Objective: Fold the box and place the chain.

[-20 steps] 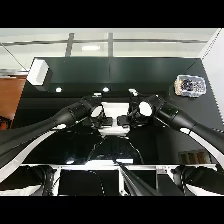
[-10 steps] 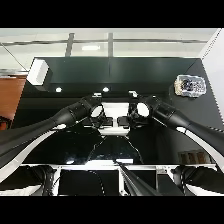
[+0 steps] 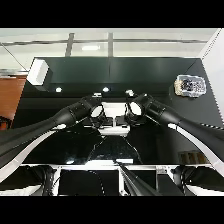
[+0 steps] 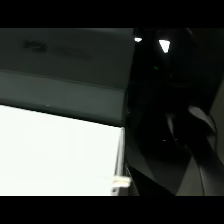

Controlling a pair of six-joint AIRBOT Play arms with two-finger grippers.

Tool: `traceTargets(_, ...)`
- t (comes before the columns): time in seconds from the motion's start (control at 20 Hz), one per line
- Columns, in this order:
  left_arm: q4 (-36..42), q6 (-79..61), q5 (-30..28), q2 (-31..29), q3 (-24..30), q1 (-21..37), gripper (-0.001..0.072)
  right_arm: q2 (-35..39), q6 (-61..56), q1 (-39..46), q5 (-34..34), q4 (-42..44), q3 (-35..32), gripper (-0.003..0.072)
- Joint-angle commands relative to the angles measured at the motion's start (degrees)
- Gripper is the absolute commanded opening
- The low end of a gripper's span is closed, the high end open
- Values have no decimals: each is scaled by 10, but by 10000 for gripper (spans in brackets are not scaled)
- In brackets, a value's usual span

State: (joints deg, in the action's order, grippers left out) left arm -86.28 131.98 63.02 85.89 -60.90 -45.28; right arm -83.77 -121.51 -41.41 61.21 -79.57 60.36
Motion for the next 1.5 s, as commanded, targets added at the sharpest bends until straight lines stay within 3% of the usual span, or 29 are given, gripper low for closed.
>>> traceTargets(0.0,0,1,0,0,0,0,29,-17,-41,-7,15,-17,7,314)
traceTargets(0.2,0,1,0,0,0,0,29,-29,-58,-11,15,-13,8,312)
traceTargets(0.3,0,1,0,0,0,0,29,-29,-61,-11,14,-15,8,179)
traceTargets(0.35,0,1,0,0,0,0,29,-29,-63,-11,13,-15,8,39)
traceTargets(0.4,0,1,0,0,0,0,29,-29,-65,-11,11,-14,8,13)
traceTargets(0.6,0,1,0,0,0,0,29,-29,-64,-11,11,-13,8,17)
traceTargets(0.7,0,1,0,0,0,0,29,-28,-64,-11,12,-13,8,225)
traceTargets(0.75,0,1,0,0,0,0,29,-28,-64,-11,14,-13,8,170)
traceTargets(0.8,0,1,0,0,0,0,29,-28,-59,-11,14,-13,8,13)
traceTargets(0.95,0,1,0,0,0,0,29,-28,-58,-11,13,-12,8,14)
traceTargets(1.0,0,1,0,0,0,0,29,-26,-58,-10,13,-13,8,38)
traceTargets(1.05,0,1,0,0,0,0,29,-22,-58,-7,13,-13,8,215)
traceTargets(1.1,0,1,0,0,0,0,29,-15,-58,-4,14,-13,8,278)
traceTargets(1.3,0,1,1,0,0,0,29,44,-14,3,17,-16,8,277)
traceTargets(1.45,0,1,0,0,0,0,29,130,19,4,39,-38,8,277)
